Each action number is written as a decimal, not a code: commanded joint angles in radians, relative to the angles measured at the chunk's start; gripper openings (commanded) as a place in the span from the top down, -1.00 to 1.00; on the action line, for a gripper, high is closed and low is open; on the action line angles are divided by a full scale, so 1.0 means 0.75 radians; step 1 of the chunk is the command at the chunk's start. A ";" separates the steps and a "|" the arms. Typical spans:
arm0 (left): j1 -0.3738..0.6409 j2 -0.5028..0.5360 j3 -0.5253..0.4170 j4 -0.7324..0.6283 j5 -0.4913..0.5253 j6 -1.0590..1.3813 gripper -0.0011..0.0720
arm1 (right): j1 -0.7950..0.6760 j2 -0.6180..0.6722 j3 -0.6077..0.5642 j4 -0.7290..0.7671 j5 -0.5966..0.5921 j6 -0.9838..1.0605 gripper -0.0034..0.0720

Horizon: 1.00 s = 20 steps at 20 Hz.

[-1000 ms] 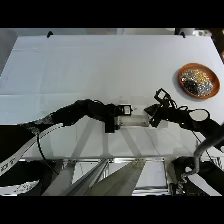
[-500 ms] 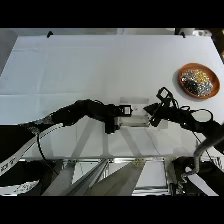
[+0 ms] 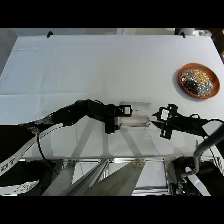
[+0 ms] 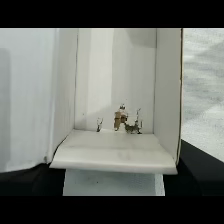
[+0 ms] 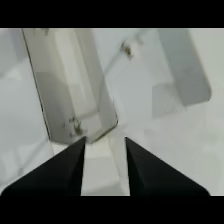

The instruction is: Fold the box and place the chain.

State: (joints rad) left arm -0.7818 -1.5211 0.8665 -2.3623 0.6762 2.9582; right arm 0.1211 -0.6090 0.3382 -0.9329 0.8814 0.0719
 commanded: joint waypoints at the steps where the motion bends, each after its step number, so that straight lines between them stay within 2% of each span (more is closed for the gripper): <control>1: 0.002 0.001 0.001 0.000 0.001 0.000 0.77 | -0.001 -0.032 0.000 -0.203 0.039 -0.001 0.12; 6: 0.002 0.001 0.001 0.000 0.001 0.000 0.77 | 0.001 -0.168 0.000 -0.202 0.036 -0.185 0.12; 10: 0.002 0.001 0.001 0.000 0.001 0.000 0.77 | 0.026 -0.262 0.000 -0.128 0.019 -0.279 0.13; 15: 0.002 0.001 0.001 0.000 0.001 0.000 0.77 | 0.157 -0.335 0.000 -0.017 -0.182 -0.280 0.15; 16: 0.002 0.001 0.001 0.000 0.001 0.000 0.77 | 0.161 -0.341 0.000 -0.019 -0.197 -0.271 0.17; 17: 0.002 0.001 0.001 0.000 0.001 0.000 0.77 | 0.161 -0.341 0.000 -0.036 -0.199 -0.262 0.30; 20: 0.002 0.001 0.001 0.000 0.001 0.000 0.77 | 0.161 -0.341 0.000 -0.128 -0.199 -0.157 0.34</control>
